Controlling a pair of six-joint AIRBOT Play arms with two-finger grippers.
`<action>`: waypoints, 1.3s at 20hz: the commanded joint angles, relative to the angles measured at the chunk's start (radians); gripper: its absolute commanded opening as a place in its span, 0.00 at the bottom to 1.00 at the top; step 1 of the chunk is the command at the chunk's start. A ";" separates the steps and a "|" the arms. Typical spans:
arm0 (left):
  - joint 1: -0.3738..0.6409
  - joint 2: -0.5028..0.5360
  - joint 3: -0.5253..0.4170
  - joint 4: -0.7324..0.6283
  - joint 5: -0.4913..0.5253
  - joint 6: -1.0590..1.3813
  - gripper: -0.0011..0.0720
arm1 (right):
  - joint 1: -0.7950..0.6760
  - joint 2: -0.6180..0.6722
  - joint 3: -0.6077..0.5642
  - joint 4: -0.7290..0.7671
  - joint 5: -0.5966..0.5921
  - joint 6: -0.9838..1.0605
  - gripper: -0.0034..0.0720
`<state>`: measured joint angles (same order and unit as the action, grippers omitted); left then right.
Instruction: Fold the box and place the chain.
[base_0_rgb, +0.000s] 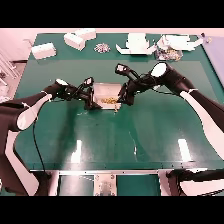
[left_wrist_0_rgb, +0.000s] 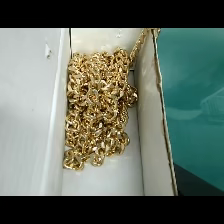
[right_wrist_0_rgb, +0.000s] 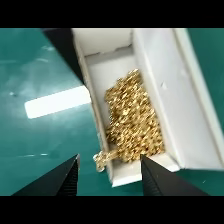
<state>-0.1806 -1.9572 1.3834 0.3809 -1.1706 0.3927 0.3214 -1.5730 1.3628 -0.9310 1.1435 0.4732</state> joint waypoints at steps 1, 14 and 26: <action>0.001 0.001 0.000 0.000 0.000 0.000 0.88 | -0.014 0.007 -0.002 -0.006 0.096 0.096 0.64; 0.001 0.001 0.000 0.000 0.001 0.001 0.88 | 0.023 -0.006 -0.254 0.106 -0.206 0.344 0.60; 0.001 0.001 0.000 0.000 -0.001 0.000 0.88 | 0.059 -0.098 -0.261 0.031 -0.361 0.467 0.36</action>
<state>-0.1791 -1.9572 1.3834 0.3809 -1.1660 0.3916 0.3786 -1.6566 1.1065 -0.8700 0.8223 0.9134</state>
